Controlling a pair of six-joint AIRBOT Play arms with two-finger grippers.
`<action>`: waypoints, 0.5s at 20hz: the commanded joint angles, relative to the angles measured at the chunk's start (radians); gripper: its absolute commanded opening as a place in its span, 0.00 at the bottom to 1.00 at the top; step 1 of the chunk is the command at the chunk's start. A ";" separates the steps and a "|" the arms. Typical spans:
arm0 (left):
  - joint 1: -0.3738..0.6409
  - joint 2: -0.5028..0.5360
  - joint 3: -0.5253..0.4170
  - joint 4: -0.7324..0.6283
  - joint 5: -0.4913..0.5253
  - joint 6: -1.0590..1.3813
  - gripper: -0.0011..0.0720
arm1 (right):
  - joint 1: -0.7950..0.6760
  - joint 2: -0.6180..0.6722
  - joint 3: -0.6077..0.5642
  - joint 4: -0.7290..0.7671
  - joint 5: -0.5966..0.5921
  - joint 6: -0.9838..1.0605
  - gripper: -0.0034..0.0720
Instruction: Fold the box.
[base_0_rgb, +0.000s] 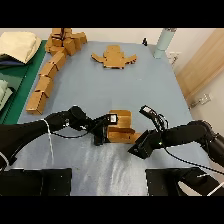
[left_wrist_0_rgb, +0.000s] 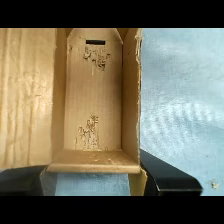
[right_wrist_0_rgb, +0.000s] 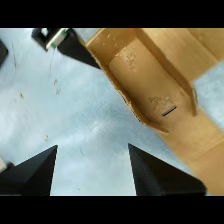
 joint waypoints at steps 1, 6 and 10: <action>0.001 0.000 0.000 0.000 0.050 0.001 0.73 | 0.001 0.003 0.000 0.027 0.055 0.273 1.00; 0.001 0.000 0.000 0.000 0.048 0.000 0.73 | 0.001 0.003 0.000 0.030 0.074 0.282 1.00; 0.001 0.011 0.004 0.002 0.050 -0.005 0.73 | 0.001 0.003 0.000 0.030 0.092 0.329 1.00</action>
